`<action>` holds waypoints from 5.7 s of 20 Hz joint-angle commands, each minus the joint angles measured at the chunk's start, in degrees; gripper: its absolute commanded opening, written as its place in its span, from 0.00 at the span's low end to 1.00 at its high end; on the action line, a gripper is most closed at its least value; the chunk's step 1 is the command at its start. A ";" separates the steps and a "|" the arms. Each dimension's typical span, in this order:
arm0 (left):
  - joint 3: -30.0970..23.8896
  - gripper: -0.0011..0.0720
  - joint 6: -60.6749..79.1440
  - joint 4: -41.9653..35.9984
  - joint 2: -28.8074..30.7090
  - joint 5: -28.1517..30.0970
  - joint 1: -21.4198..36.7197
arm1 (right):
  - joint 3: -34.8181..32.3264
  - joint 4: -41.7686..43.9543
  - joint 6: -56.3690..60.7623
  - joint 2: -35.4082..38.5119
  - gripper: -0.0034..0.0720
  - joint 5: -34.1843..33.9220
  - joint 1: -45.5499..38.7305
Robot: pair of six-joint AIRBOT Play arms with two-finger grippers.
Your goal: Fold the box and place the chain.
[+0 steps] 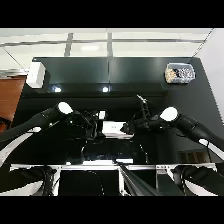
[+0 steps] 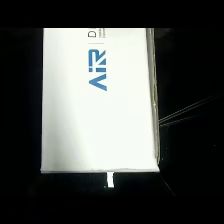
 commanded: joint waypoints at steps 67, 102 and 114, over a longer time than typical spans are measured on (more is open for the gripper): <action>28.30 0.40 -87.82 55.95 2.73 -24.90 13.05 | 6.01 -24.92 10.56 24.79 0.07 20.28 -29.07; 70.51 0.37 -103.97 43.95 -19.50 -29.68 49.09 | 6.01 -24.65 11.04 24.76 0.07 14.45 -29.07; 21.31 0.04 -98.49 44.50 16.39 -4.35 20.74 | -1.16 -26.56 9.53 24.09 0.07 1.31 -29.07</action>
